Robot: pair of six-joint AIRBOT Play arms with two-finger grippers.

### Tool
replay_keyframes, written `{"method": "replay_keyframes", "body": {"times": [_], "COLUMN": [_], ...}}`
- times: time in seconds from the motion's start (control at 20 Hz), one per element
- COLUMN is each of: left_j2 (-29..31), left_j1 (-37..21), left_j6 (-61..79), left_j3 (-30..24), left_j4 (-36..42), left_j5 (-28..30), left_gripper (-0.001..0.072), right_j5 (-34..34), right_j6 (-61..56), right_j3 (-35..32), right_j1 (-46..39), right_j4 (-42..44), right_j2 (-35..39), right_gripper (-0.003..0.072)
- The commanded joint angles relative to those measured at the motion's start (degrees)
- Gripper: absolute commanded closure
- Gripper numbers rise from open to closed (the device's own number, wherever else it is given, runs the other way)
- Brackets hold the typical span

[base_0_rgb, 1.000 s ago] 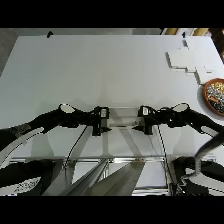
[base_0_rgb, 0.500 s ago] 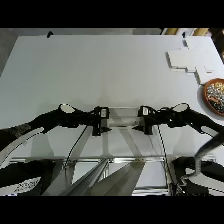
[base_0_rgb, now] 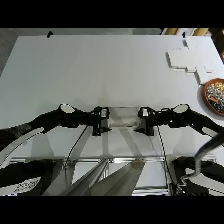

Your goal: Fold the box and place the chain.

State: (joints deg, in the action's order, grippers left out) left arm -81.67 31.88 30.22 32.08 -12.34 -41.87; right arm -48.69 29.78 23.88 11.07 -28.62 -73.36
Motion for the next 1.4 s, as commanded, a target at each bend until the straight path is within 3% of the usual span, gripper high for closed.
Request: {"method": "replay_keyframes", "body": {"times": [0.0, 0.3, 0.45, 0.6, 0.75, 0.85, 1.1, 1.35], "left_j2": [0.02, 0.02, 0.02, 0.02, 0.02, 0.02, 0.02, 0.02], "left_j1": [0.0, 0.0, 0.0, 0.0, 0.02, 0.0, 0.0, 0.0], "left_j6": [-0.04, -0.04, -0.04, -0.04, -0.04, -0.04, -0.04, -0.04], "left_j3": [0.0, 0.0, 0.0, 0.0, 0.0, 0.0, 0.0, 0.0], "left_j4": [0.07, 0.04, 0.07, 0.07, 0.07, 0.07, 0.07, 0.07], "left_j5": [0.04, 0.04, 0.04, 0.04, -0.04, -0.15, -0.17, -0.17], "left_gripper": [0.064, 0.064, 0.064, 0.064, 0.064, 0.064, 0.064, 0.064], "right_j5": [0.74, -5.14, -7.82, -7.52, -7.37, -5.66, 6.03, 10.01], "right_j6": [-10.29, -35.23, -38.91, -38.27, -38.29, -35.93, -26.8, -23.15], "right_j3": [0.09, 0.09, 0.09, 0.09, 0.09, 0.09, 0.42, 3.69], "right_j1": [0.0, 0.0, 0.0, 0.07, 0.07, 0.07, 0.07, 0.07], "right_j4": [-7.58, -33.14, -34.38, -23.82, -4.44, 3.54, 23.93, 21.42], "right_j2": [4.83, 20.39, 28.26, 32.96, 33.0, 31.39, 20.72, 8.28], "right_gripper": [-0.0008, 0.0029, 0.0031, 0.006, 0.0365, 0.0672, 0.0669, 0.0669]}}
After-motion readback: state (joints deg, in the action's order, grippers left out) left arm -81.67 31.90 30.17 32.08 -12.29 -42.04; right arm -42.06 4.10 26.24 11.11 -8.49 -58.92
